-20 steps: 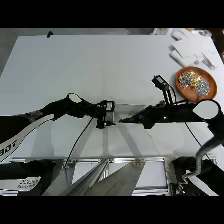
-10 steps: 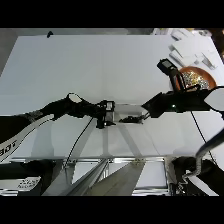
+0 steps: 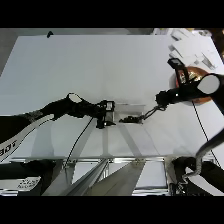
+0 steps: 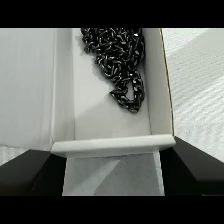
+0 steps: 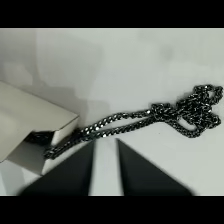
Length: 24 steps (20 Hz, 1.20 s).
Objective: Fold the box and place the chain.
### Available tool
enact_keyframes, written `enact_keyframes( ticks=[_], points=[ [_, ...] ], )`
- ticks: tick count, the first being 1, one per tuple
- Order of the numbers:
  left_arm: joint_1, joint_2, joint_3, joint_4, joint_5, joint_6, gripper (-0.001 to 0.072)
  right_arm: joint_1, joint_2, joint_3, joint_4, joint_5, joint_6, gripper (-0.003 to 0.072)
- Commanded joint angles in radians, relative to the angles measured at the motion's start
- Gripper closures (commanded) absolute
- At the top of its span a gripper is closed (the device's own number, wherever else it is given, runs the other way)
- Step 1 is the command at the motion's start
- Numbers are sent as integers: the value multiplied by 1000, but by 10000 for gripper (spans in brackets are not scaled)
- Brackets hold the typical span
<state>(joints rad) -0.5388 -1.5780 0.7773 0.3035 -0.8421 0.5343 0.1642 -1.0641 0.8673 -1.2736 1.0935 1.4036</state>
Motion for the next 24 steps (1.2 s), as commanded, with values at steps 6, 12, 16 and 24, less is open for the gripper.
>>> enact_keyframes(
  ticks=[6, 12, 16, 24],
  points=[
    [1, 0, 1, 0, 0, 0, 507, 61, -278, -16, -18, -34, 27, 400],
    [1, 0, 1, 0, 0, 0, 506, 98, -320, -16, -125, -59, 116, 400],
    [1, 0, 1, 0, 0, 0, 506, 98, -321, -16, -126, -61, 127, 401],
    [1, 0, 1, 0, 0, 0, 506, 97, -321, -16, -142, -117, 145, 438]
  ],
)
